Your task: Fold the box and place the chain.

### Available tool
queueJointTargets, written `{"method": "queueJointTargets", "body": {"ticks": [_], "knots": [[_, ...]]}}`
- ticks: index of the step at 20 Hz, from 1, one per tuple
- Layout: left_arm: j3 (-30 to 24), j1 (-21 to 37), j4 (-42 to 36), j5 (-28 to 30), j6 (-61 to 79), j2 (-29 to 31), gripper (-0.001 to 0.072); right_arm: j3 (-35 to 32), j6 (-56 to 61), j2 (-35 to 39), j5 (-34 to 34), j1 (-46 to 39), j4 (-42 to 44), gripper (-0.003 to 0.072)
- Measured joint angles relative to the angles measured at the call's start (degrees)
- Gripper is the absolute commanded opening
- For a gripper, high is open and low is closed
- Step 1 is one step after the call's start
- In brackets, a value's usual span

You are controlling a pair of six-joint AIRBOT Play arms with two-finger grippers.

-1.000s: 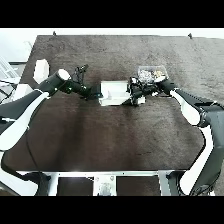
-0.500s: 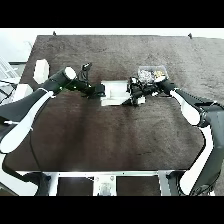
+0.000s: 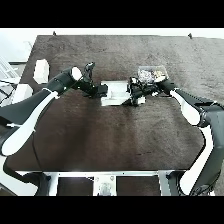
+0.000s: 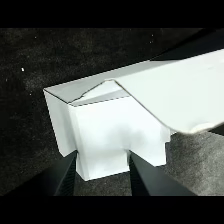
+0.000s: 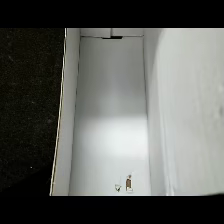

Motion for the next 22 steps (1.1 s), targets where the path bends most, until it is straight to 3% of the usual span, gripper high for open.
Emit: {"method": "queueJointTargets", "body": {"ticks": [9, 14, 22], "knots": [[1.9, -1.38, 5.64, 0.94, -5.73, -1.25, 0.0383, 0.0, 0.02, 0.0, 0.0, 0.0, 0.02, 0.0435], [7.1, -2.93, 9.46, -3.3, -9.9, -4.92, 0.0383, 0.0, 0.02, 0.0, 0.0, -0.02, -0.02, 0.0435], [11.1, -4.52, 15.08, -8.11, -16.09, -8.22, 0.0383, 0.0, -0.04, 0.0, 0.0, 0.0, 0.04, 0.0435]]}}
